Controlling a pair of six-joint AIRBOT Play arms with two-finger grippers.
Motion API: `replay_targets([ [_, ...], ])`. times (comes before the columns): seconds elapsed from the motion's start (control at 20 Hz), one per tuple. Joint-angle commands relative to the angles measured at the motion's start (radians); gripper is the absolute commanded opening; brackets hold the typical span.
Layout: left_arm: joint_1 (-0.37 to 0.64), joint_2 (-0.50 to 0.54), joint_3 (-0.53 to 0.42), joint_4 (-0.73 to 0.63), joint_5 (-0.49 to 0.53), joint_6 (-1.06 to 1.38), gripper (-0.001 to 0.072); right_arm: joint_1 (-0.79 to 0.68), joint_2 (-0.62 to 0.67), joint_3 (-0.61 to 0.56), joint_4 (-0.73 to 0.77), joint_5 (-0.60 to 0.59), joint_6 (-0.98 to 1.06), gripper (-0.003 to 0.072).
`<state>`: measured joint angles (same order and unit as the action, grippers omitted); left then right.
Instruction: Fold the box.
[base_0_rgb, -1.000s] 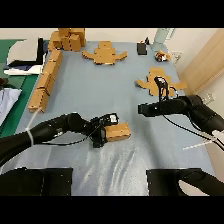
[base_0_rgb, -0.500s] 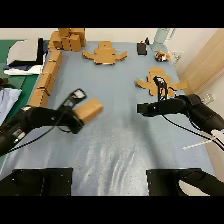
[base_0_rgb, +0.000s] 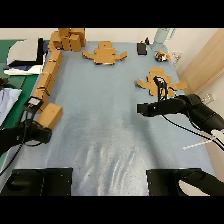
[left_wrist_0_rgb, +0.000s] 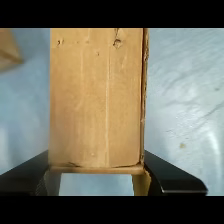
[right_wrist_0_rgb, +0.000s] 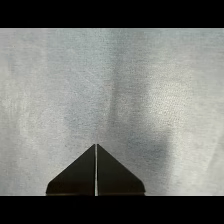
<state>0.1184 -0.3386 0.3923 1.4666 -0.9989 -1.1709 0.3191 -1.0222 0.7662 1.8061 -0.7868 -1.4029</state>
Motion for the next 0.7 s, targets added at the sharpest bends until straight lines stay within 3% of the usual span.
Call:
replay_targets([
  [0.0, 0.133, 0.097, -0.032, 0.078, -0.082, -0.034, 0.0526, 0.001, -0.001, 0.001, 0.0, 0.0, 0.0, 0.0006],
  [0.3, 0.308, 0.016, -0.064, 0.076, -0.053, 0.032, 0.0526, 0.001, -0.001, 0.001, 0.0, 0.0, 0.0, 0.0006],
  [0.65, 0.32, -0.256, -0.064, 0.048, 0.15, 0.052, 0.0526, 0.001, -0.001, 0.001, 0.0, 0.0, 0.0, 0.0006],
])
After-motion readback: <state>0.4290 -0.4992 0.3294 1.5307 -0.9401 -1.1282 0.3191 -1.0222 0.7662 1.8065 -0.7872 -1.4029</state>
